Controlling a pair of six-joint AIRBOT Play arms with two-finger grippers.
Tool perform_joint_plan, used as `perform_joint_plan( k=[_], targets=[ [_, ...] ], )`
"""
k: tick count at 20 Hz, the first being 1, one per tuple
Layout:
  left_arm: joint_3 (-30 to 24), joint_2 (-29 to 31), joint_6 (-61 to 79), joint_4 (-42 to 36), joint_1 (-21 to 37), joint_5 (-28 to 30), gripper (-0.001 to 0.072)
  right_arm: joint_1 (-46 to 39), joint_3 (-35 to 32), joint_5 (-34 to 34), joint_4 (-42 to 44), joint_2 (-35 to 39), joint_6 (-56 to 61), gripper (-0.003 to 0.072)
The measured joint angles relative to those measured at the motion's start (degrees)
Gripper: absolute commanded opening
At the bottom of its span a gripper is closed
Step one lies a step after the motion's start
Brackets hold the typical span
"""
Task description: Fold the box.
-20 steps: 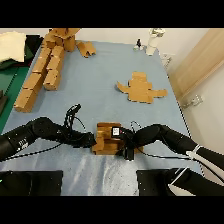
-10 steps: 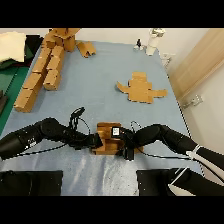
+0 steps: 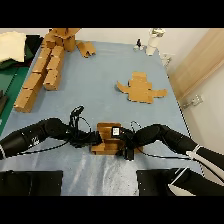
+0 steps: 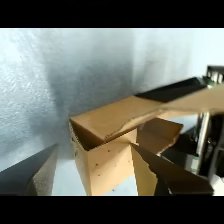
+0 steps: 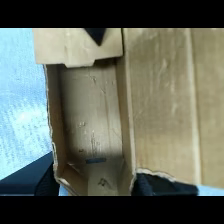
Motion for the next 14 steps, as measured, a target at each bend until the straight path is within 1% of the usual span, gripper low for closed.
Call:
perform_joint_plan(
  k=[4,6,10,11,13,14],
  targets=[
    [2.95,-1.09,-11.74,11.85,-5.14,-0.81,0.0663,0.0,0.0,0.0,-0.02,0.0,-0.02,0.0513],
    [4.37,-1.9,-16.74,16.52,-7.48,-1.22,0.0663,0.0,0.0,0.0,-0.02,0.0,-0.04,0.0513],
    [6.71,-3.45,-23.61,22.38,-10.62,-2.27,0.0662,0.0,0.0,0.0,-0.02,0.02,-0.02,0.0513],
    [7.17,-3.91,-24.68,23.8,-11.1,-4.0,0.0662,0.0,0.0,-0.02,0.0,0.0,0.04,0.0513],
    [8.35,-4.42,-27.1,25.75,-11.63,-4.52,0.0662,0.0,0.0,0.0,0.0,0.0,0.02,0.0513],
    [8.81,-4.63,-28.41,27.06,-11.8,-5.9,0.0662,0.0,0.0,0.0,0.0,0.0,0.02,0.0513]
  ],
)
